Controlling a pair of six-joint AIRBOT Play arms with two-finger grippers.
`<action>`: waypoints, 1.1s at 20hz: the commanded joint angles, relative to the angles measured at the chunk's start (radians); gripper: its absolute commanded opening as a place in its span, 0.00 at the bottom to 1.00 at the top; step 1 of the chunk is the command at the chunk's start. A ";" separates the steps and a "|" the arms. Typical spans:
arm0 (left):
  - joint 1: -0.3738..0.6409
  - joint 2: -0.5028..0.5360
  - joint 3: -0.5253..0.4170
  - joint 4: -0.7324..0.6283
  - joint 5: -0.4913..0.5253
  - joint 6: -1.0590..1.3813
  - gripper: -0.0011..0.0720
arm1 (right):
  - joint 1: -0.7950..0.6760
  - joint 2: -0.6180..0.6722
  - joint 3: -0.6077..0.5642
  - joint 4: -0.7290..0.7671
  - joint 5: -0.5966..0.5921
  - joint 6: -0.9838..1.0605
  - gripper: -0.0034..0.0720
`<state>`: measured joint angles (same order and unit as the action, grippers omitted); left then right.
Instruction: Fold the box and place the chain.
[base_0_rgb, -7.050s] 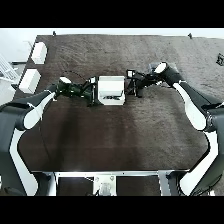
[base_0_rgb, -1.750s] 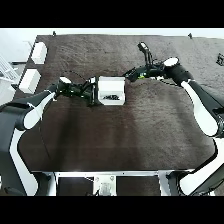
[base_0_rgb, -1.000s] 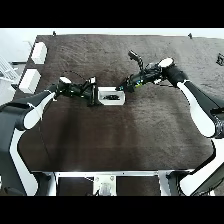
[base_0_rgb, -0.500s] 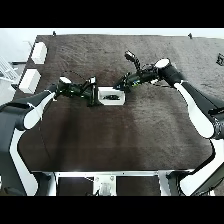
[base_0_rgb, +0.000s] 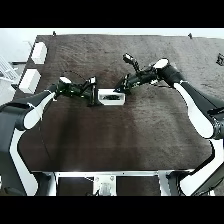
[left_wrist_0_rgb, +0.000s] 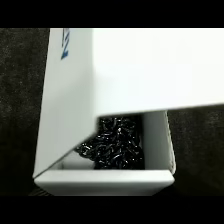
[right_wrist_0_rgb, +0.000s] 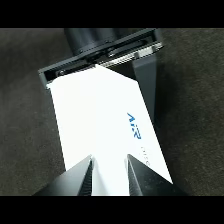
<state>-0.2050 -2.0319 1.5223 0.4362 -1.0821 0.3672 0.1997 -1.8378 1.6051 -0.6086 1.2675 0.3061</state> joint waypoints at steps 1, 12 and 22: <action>0.001 0.000 0.000 0.000 0.000 0.000 0.64 | 0.010 -0.008 0.000 -0.013 0.016 -0.028 0.40; 0.001 0.000 0.000 0.000 0.000 0.000 0.64 | 0.019 -0.026 0.000 -0.013 -0.007 -0.091 0.38; 0.001 0.000 0.000 0.000 0.000 0.000 0.64 | 0.019 -0.027 0.000 -0.069 -0.090 -0.109 0.43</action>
<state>-0.2047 -2.0319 1.5223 0.4351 -1.0805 0.3641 0.2199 -1.8637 1.6051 -0.6674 1.2133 0.2012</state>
